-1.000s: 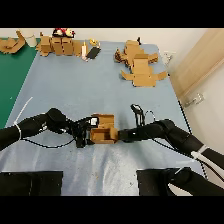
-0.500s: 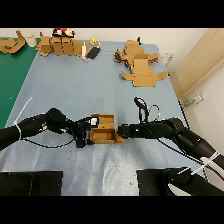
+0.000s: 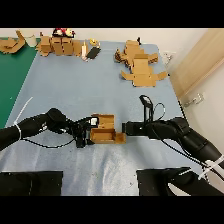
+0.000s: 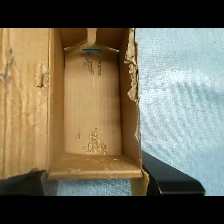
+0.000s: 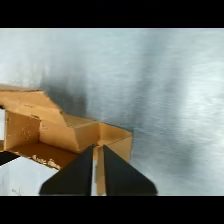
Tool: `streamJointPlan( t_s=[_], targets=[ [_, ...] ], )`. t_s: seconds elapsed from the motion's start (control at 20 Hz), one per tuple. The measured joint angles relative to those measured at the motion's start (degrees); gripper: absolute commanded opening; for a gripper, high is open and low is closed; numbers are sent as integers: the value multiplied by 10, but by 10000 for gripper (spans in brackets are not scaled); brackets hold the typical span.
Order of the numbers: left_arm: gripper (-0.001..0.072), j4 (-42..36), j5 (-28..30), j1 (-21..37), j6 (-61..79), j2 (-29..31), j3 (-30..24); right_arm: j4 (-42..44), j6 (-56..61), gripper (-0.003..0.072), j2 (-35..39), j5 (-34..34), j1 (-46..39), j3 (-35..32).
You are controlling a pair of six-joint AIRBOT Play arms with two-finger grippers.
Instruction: Fold the box.
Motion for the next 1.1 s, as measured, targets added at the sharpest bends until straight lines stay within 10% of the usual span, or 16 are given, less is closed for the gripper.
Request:
streamJointPlan(
  t_s=[0.15, 0.45, 1.1],
  targets=[
    [399, 0, 0, 0, 0, 0, 0, -63, 61, 265, 17, -24, -23, 0],
    [399, 0, 0, 0, 0, 0, 0, -118, 108, 20, 6, -64, -77, -2],
    [399, 0, 0, 0, 0, 0, 0, 40, -26, 3, -118, -21, -67, -29]
  ],
)
